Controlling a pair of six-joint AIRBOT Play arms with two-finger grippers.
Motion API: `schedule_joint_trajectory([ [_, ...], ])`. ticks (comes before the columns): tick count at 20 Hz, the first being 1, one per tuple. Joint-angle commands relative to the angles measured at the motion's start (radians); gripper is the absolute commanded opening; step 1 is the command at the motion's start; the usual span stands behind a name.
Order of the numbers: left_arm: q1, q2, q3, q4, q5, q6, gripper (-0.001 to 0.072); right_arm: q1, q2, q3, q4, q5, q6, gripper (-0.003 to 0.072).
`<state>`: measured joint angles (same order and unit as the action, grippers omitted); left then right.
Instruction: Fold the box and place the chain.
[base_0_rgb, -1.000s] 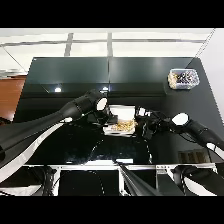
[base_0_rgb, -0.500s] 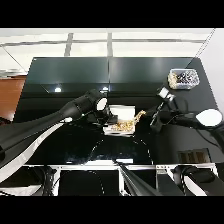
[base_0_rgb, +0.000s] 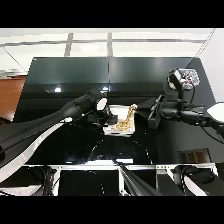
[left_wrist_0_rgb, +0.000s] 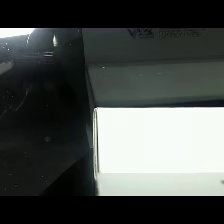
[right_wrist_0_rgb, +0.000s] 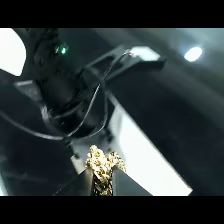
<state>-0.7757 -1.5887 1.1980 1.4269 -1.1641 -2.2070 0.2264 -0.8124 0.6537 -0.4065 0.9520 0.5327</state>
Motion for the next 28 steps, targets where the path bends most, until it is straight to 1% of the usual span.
schedule_joint_trajectory([
  [1,0.0,0.0,0.0,0.0,0.0,0.0,0.003,0.037,-0.062,-0.002,-0.018,-0.005,0.046,0.0289],
  [3,0.0,0.0,0.0,0.0,0.0,0.0,0.003,-0.005,-0.056,0.007,-0.09,-0.02,0.051,0.0295],
  [6,0.0,0.0,0.0,0.0,0.0,0.0,0.003,-0.169,-0.027,0.026,-0.243,-0.005,0.069,0.0295],
  [8,0.0,0.0,0.0,0.0,0.0,0.0,0.003,-0.278,-0.024,0.026,-0.307,0.045,0.079,0.0295],
  [10,0.0,0.0,0.0,0.0,0.0,0.0,0.003,-0.344,-0.024,0.026,-0.308,0.111,0.085,0.0295],
  [12,0.0,0.0,0.0,0.0,0.0,0.0,0.003,-0.352,-0.024,0.025,-0.309,0.139,0.084,0.0295],
  [18,0.0,0.0,0.0,0.0,0.027,0.0,0.003,-0.353,-0.024,0.026,-0.302,0.153,0.085,0.0294],
  [23,0.0,0.003,0.0,-0.006,-0.003,0.0,0.0034,-0.353,-0.024,0.026,-0.301,0.166,0.09,0.0294],
  [24,0.0,0.011,0.0,-0.006,-0.003,0.0,0.0099,-0.353,-0.024,0.026,-0.301,0.166,0.097,0.0294],
  [25,0.0,0.024,0.0,-0.003,0.002,-0.011,0.0299,-0.353,-0.024,0.026,-0.301,0.166,0.1,0.0294],
  [26,-0.001,0.04,0.0,0.007,0.006,-0.037,0.0449,-0.353,-0.024,0.026,-0.301,0.166,0.1,0.0295],
  [27,-0.004,0.064,0.0,0.026,0.013,-0.046,0.0492,-0.353,-0.024,0.026,-0.301,0.166,0.1,0.0294],
  [28,-0.009,0.098,0.0,0.06,0.017,-0.046,0.0492,-0.353,-0.024,0.026,-0.301,0.166,0.1,0.0294],
])
